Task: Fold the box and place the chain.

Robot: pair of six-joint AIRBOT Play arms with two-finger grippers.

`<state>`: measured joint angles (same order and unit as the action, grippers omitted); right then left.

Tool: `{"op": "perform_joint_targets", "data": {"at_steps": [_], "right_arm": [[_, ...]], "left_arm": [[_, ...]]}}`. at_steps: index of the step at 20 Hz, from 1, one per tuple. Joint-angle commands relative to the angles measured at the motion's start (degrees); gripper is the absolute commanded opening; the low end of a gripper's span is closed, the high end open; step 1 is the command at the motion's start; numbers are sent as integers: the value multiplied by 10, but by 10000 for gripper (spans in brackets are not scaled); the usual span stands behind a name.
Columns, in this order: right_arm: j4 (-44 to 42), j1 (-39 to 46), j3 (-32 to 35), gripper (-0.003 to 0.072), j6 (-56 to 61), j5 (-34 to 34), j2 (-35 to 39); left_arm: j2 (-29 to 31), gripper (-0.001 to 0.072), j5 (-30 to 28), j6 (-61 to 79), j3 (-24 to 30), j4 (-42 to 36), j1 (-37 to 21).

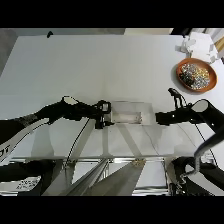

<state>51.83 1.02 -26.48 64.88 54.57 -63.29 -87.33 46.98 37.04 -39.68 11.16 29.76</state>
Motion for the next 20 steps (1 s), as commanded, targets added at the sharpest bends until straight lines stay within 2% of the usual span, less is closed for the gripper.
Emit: {"op": "perform_joint_targets", "data": {"at_steps": [1, 4, 5, 6, 7, 9, 11, 17, 19, 20], "right_arm": [[-71, -22, 0, 15, -55, -17, -17], [-89, -27, 0, 16, -73, -10, -17], [-115, -27, 0, 46, -92, -2, -17], [-137, -28, 0, 121, -105, 1, -17], [-149, -28, 0, 122, -109, 1, -17], [-146, -27, 0, 132, -109, 5, -16], [-146, -27, 0, 186, -109, 12, -6], [-146, -28, 0, 188, -104, 14, 60], [-143, -28, 0, 213, -92, 14, 60], [-142, -31, 0, 251, -90, 11, 60]], "left_arm": [[0, 209, 0, 0, 0, 0, 0], [0, 209, 0, 0, 0, 0, 0], [0, 209, 0, 0, 0, 0, 0], [0, 209, 0, 0, 0, 0, 0], [0, 209, 0, 0, 0, 0, 0], [0, 209, 0, 0, 0, 0, 0], [0, 209, 0, 0, 0, 0, 0], [0, 209, 0, 0, 0, 0, 0], [0, 209, 0, 0, 0, 0, 0], [0, 209, 0, 0, 0, 0, 0]]}}
